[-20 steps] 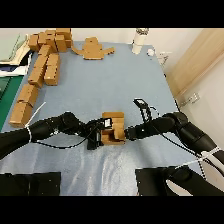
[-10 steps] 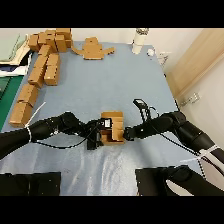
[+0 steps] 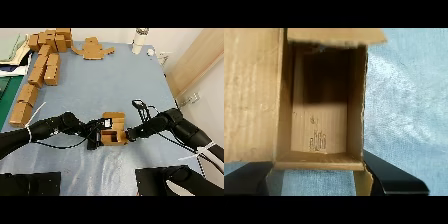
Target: Fold the box.
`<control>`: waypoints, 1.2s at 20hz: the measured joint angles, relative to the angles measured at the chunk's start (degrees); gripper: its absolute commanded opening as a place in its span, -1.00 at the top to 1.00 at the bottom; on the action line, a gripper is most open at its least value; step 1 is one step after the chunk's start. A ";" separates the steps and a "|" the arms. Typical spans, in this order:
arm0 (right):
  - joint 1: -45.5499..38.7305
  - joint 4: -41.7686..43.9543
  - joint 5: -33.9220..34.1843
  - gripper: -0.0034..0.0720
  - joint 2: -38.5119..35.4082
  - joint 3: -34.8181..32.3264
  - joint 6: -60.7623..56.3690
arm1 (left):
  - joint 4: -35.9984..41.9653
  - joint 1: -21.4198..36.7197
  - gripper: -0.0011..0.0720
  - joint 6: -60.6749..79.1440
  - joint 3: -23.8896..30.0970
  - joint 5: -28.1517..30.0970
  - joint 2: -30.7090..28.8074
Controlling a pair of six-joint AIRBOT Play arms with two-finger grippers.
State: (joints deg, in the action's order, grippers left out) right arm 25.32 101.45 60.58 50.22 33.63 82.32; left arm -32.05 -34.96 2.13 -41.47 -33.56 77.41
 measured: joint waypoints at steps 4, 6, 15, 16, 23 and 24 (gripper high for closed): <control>0.04 -1.22 1.18 -0.42 -1.27 1.31 -0.48 | 0.02 0.00 -0.23 -0.09 0.00 -0.02 0.00; 0.04 -0.79 1.33 -0.42 -1.66 1.60 -0.66 | 0.02 0.00 -0.23 -0.09 0.00 0.04 0.00; 0.04 3.32 2.43 -0.47 -1.79 1.95 -0.68 | -0.04 0.00 -0.23 -0.07 0.00 0.02 0.00; 0.07 3.63 2.08 -0.47 -1.40 1.95 -0.68 | -0.04 0.00 -0.23 -0.07 0.00 0.02 0.00; 2.25 4.98 0.20 -0.47 2.93 3.63 -1.36 | -0.04 0.00 -0.23 -0.04 0.00 0.02 0.00; 3.41 3.98 0.13 -0.47 3.69 4.28 -2.69 | -0.04 0.00 -0.23 -0.04 0.00 0.02 0.00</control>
